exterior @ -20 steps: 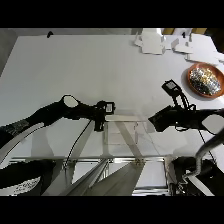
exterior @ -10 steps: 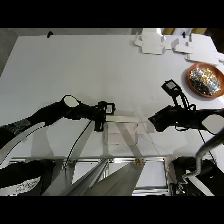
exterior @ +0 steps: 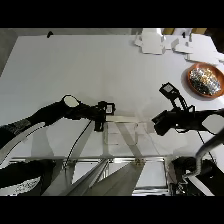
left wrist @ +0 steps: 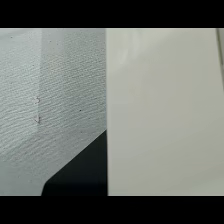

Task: Fold the box and place the chain.

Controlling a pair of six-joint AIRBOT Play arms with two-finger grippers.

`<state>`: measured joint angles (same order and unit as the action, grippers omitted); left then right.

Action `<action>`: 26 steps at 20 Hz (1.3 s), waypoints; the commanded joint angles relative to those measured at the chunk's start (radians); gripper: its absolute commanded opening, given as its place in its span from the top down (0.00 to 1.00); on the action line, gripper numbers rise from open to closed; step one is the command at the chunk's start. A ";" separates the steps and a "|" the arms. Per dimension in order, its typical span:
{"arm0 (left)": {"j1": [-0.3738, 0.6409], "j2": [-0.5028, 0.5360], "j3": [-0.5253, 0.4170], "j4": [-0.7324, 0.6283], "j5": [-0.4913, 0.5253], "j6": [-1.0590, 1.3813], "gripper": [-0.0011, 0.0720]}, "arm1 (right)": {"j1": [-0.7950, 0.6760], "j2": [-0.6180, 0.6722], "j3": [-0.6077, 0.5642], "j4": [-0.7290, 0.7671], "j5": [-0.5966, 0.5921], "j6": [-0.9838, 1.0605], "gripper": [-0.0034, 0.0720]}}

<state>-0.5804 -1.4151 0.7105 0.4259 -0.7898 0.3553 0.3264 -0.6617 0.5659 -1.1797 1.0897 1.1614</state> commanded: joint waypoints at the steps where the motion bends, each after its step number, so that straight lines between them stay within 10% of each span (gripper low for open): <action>1: -0.001 -0.001 0.000 0.000 0.001 0.000 0.97 | 0.001 0.001 -0.005 0.066 0.071 -0.132 0.93; 9: -0.001 -0.001 0.000 0.001 0.000 0.000 0.97 | 0.209 -0.002 -0.097 0.079 -0.056 -0.486 0.92; 13: -0.001 -0.001 0.000 0.000 0.000 0.000 0.97 | 0.225 0.000 -0.206 0.053 -0.247 -0.647 0.19; 26: -0.001 -0.001 0.000 0.000 0.000 0.000 0.97 | 0.550 -0.050 -0.391 0.046 -0.669 -0.748 0.05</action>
<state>-0.5804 -1.4151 0.7105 0.4263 -0.7895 0.3553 0.8295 -0.6743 0.1925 -1.1286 0.5247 0.4221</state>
